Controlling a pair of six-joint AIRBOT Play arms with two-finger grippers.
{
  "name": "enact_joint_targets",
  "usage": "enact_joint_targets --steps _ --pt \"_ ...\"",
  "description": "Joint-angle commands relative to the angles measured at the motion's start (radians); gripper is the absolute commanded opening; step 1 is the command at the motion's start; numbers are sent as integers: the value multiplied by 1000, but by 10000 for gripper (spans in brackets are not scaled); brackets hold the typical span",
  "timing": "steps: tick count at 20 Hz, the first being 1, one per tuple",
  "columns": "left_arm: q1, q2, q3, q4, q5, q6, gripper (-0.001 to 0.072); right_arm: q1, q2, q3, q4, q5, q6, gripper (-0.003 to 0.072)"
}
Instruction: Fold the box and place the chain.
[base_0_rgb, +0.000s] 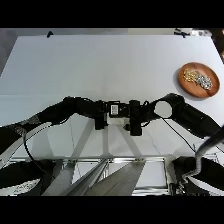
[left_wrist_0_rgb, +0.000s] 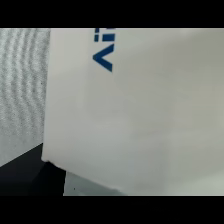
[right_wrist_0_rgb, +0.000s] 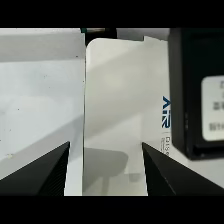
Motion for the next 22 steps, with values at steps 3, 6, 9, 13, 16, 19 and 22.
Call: enact_joint_targets --steps 3,6,9,13,16,19,22 --pt "0 1 0 0 0 0 396 0 -28 29 18 40 36 496" --pt "0 1 0 0 0 0 396 -39 -28 109 43 138 50 497" --pt "0 1 0 0 0 0 396 -77 -30 124 69 126 49 438" --pt "0 1 0 0 0 0 396 -78 -29 124 85 213 49 484" --pt "0 1 0 0 0 0 396 -84 -29 129 107 227 50 479" --pt "0 1 0 0 0 0 396 -142 -29 172 144 232 52 457" --pt "0 1 0 0 0 0 396 -191 -33 195 138 211 49 408"
